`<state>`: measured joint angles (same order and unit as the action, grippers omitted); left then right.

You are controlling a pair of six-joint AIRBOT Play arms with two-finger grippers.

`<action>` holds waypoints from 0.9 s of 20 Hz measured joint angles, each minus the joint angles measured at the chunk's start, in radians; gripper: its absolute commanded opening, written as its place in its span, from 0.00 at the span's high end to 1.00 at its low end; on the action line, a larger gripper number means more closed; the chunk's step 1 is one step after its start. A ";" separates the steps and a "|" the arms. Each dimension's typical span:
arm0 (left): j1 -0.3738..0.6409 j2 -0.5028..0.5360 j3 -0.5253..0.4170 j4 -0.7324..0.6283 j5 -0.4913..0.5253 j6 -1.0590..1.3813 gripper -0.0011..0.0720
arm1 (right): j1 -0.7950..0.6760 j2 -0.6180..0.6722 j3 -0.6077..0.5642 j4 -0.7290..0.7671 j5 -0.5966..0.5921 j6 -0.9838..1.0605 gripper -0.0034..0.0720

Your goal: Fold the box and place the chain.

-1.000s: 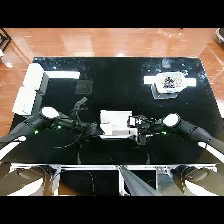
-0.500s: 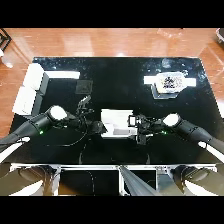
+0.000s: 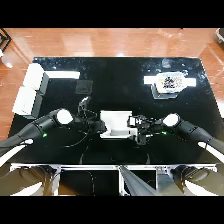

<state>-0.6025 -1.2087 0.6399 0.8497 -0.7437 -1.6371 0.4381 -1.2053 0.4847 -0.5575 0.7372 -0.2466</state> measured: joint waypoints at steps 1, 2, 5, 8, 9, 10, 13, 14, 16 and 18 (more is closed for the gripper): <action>-0.022 0.000 0.011 0.049 0.001 -0.053 0.27 | 0.000 0.000 0.000 0.000 0.000 0.000 0.35; -0.044 0.000 0.024 0.105 0.001 -0.112 0.27 | 0.000 0.000 0.000 0.000 0.000 0.000 0.35; -0.113 -0.001 0.073 0.313 -0.012 -0.317 0.27 | 0.000 0.000 0.000 0.001 -0.002 0.000 0.35; -0.164 -0.010 0.123 0.502 -0.076 -0.492 0.28 | 0.000 0.000 0.000 0.003 -0.004 0.001 0.35; -0.176 -0.017 0.137 0.547 -0.104 -0.536 0.29 | 0.000 0.000 0.000 0.003 -0.004 0.001 0.35; -0.185 -0.023 0.150 0.583 -0.132 -0.574 0.30 | 0.000 0.000 0.000 0.004 -0.004 0.003 0.35; -0.204 -0.042 0.174 0.637 -0.181 -0.658 0.35 | 0.000 0.000 0.000 0.005 -0.006 0.003 0.35; -0.209 -0.049 0.182 0.647 -0.192 -0.679 0.35 | 0.000 0.000 0.000 0.006 -0.006 0.003 0.35; -0.220 -0.067 0.198 0.664 -0.210 -0.711 0.37 | 0.000 0.000 0.000 0.006 -0.006 0.003 0.35; -0.232 -0.091 0.220 0.673 -0.225 -0.727 0.37 | 0.000 0.000 0.000 0.005 -0.007 0.004 0.35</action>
